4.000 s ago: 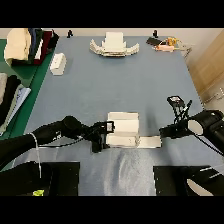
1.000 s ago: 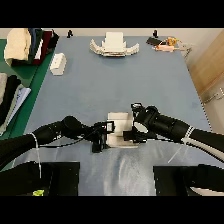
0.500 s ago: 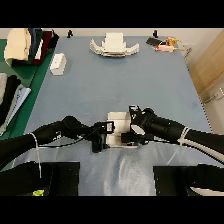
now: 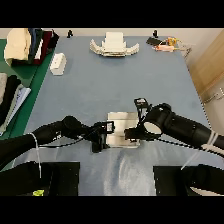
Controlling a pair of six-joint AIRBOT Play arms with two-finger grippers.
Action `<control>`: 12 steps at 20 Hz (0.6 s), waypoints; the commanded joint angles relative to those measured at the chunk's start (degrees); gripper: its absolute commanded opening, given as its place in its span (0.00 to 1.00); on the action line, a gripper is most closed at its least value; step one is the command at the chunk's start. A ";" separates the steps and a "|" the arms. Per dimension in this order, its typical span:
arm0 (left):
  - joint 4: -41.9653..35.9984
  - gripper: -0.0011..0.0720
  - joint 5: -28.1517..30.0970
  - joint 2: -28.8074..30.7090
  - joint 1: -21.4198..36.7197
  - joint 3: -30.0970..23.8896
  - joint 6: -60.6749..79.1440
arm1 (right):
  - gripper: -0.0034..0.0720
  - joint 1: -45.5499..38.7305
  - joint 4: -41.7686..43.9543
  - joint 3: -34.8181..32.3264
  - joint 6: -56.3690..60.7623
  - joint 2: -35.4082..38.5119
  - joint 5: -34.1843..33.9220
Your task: Fold the box.
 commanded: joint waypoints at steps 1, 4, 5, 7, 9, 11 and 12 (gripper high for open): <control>-0.02 0.49 0.02 -0.02 0.02 0.07 -0.02 | 0.63 -2.21 -0.63 0.02 -4.74 6.03 0.66; -0.02 0.49 0.02 -0.02 0.02 0.07 -0.02 | 0.32 -7.41 -0.59 0.02 -11.32 9.92 0.79; 0.00 0.49 0.02 -0.02 0.02 0.07 -0.02 | 0.19 -10.05 -0.59 0.02 -13.88 10.49 0.79; 0.00 0.49 0.02 -0.02 0.02 0.07 -0.02 | 0.15 -16.52 0.37 0.02 -19.30 9.84 0.35; -0.02 0.49 0.02 -0.02 0.02 0.07 0.00 | 0.15 -24.22 5.64 0.02 -27.34 6.75 -1.27; 0.00 0.49 0.02 -0.02 0.02 0.07 -0.02 | 0.15 -31.58 16.57 0.02 -38.66 1.70 -3.08; -0.02 0.49 0.02 -0.02 0.02 0.07 -0.02 | 0.15 -34.64 22.67 0.02 -44.52 -1.38 -3.26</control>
